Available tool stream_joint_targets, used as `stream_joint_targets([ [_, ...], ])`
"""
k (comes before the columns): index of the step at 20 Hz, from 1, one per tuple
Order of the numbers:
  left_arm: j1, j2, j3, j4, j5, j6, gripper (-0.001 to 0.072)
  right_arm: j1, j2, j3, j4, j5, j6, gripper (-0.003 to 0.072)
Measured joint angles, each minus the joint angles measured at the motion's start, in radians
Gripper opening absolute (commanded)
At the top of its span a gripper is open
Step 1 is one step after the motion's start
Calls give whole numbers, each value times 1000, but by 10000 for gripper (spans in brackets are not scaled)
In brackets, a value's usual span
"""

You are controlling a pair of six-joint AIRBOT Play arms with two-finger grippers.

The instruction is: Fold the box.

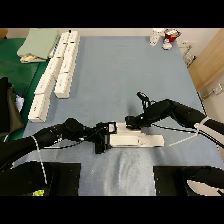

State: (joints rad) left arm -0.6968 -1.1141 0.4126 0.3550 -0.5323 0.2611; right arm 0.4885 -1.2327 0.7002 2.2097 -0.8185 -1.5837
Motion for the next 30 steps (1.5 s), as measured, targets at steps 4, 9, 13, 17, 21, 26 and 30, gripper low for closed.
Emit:
stream_joint_targets([
  [4,0,0,0,1,-2,1,463,0,56,0,-40,-16,-5,17],
  [9,0,0,0,0,3,1,463,-2,241,-1,-189,-85,-43,17],
  [13,0,0,0,0,2,0,463,-1,411,-13,-257,-204,-273,361],
  [17,0,0,0,0,1,0,463,0,533,-71,-313,-327,-491,520],
  [21,0,0,0,0,1,0,463,0,560,-185,-341,-307,-690,666],
  [26,0,0,0,0,0,0,463,0,530,-277,-312,-172,-941,664],
  [30,0,0,0,0,0,0,463,0,495,-296,-274,-74,-1054,506],
])
